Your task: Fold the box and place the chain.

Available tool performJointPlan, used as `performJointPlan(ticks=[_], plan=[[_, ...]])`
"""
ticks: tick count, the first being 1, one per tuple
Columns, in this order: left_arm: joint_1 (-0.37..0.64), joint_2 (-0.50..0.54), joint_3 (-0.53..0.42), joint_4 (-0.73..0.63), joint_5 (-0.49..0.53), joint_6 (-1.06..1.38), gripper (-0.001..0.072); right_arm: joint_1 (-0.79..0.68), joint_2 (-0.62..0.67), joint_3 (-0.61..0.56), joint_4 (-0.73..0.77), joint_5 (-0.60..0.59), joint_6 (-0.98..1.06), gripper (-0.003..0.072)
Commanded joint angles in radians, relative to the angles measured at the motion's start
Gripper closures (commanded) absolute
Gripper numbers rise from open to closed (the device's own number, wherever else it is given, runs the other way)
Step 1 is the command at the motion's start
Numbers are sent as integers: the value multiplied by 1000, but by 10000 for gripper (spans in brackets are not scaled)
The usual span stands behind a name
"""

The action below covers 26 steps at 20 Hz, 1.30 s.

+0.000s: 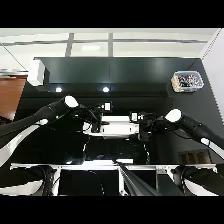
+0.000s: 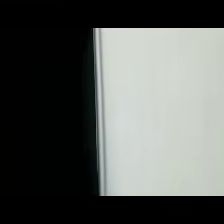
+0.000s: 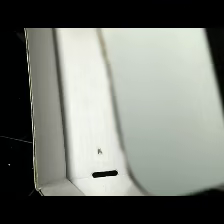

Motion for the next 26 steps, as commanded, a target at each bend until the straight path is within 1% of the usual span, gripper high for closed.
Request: performJointPlan(ticks=[1,9,13,18,19,20,21,23,24,25,26], plan=[[0,0,0,0,2,0,678,-1,-29,0,42,8,-74,27],[0,0,0,0,2,0,678,0,-50,0,38,-20,-71,27],[0,0,0,0,2,0,678,24,-53,0,11,-61,-36,27],[0,0,0,0,3,0,678,30,-53,0,5,-63,-34,29],[0,0,0,0,4,0,678,30,-53,0,5,-62,-34,161],[0,0,0,1,4,0,675,30,-53,0,5,-62,-34,263],[1,2,2,1,3,-1,653,30,-53,0,5,-62,-34,265],[3,11,14,6,3,-26,367,30,-53,0,5,-62,-34,266],[7,24,23,16,0,-45,241,30,-53,0,5,-62,-34,266],[13,45,30,32,0,-82,180,30,-53,0,5,-62,-34,266],[22,78,37,66,-6,-135,179,30,-53,0,5,-63,-34,266]])
